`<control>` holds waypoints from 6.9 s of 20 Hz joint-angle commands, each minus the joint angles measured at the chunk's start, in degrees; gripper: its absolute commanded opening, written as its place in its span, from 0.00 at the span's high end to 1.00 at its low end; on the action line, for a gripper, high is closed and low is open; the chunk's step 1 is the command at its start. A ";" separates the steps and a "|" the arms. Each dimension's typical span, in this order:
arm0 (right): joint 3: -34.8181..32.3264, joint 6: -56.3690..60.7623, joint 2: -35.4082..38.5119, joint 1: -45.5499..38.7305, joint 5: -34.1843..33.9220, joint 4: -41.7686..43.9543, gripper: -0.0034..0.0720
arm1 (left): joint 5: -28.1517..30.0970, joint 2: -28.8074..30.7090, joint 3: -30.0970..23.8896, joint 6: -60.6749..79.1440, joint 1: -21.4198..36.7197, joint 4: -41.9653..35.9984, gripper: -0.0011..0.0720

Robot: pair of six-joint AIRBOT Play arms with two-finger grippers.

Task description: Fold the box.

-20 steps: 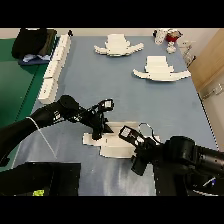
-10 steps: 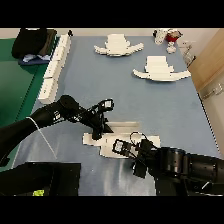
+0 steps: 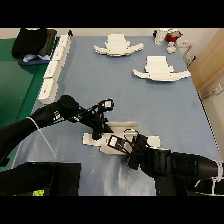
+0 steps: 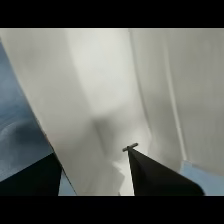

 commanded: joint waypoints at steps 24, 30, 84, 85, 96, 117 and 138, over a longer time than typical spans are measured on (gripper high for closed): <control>-9.51 -83.49 12.52 -41.05 10.01 55.95 0.00 | 0.02 0.04 -0.02 0.02 0.00 0.02 0.97; -9.49 -87.17 7.67 -42.86 8.70 56.89 0.00 | 0.02 0.04 -0.02 0.02 0.00 0.02 0.97; -8.55 -94.49 0.50 -43.80 8.74 58.90 0.14 | 0.02 0.04 -0.02 0.02 0.00 0.02 0.97; -8.55 -94.51 0.20 -43.52 8.72 58.62 0.27 | 0.02 0.04 -0.02 0.02 0.00 0.02 0.97; -8.55 -94.49 -0.15 -43.47 8.63 56.78 0.16 | 0.02 0.04 -0.02 0.02 0.00 0.02 0.97; -8.31 -94.47 -0.15 -43.47 8.63 56.24 0.28 | 0.02 0.04 -0.02 0.02 0.00 0.02 0.97; -8.31 -94.47 -0.15 -43.47 8.63 56.24 0.29 | 0.70 0.04 -0.02 -1.27 0.00 -0.96 0.49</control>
